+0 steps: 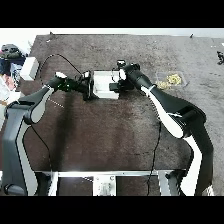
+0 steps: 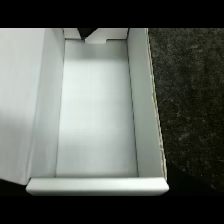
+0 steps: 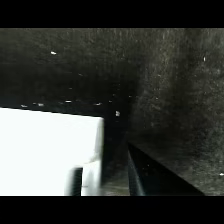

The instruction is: Fold the box and place the chain.

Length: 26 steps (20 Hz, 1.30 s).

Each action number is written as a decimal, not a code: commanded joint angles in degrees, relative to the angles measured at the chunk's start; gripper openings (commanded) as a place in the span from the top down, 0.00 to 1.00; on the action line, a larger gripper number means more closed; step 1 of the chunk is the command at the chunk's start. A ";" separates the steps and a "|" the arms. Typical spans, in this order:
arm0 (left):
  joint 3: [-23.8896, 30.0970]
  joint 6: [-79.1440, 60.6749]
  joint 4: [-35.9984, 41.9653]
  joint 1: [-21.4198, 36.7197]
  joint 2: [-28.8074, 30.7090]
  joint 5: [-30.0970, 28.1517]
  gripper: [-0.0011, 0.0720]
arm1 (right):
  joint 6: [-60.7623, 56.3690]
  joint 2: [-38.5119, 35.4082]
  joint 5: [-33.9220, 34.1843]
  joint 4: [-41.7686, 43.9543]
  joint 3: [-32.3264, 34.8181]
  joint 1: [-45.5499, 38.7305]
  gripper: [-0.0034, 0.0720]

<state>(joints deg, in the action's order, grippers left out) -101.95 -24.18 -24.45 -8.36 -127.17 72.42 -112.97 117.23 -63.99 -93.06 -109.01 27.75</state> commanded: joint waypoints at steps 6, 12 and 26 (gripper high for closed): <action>0.00 0.11 0.13 -0.04 -0.02 0.00 0.67 | 0.72 -2.84 -1.05 1.88 -0.04 0.02 0.29; 0.00 0.13 0.13 -0.04 -0.02 0.00 0.67 | 16.50 -15.76 -0.90 1.99 -0.04 -5.05 0.46; 0.00 0.13 0.13 -0.04 -0.02 0.00 0.67 | 29.86 -9.22 -4.85 9.88 0.13 -34.73 0.74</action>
<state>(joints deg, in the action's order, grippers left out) -101.95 -24.05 -24.32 -8.36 -127.17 72.42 -85.84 104.49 -68.07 -86.56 -108.90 -4.43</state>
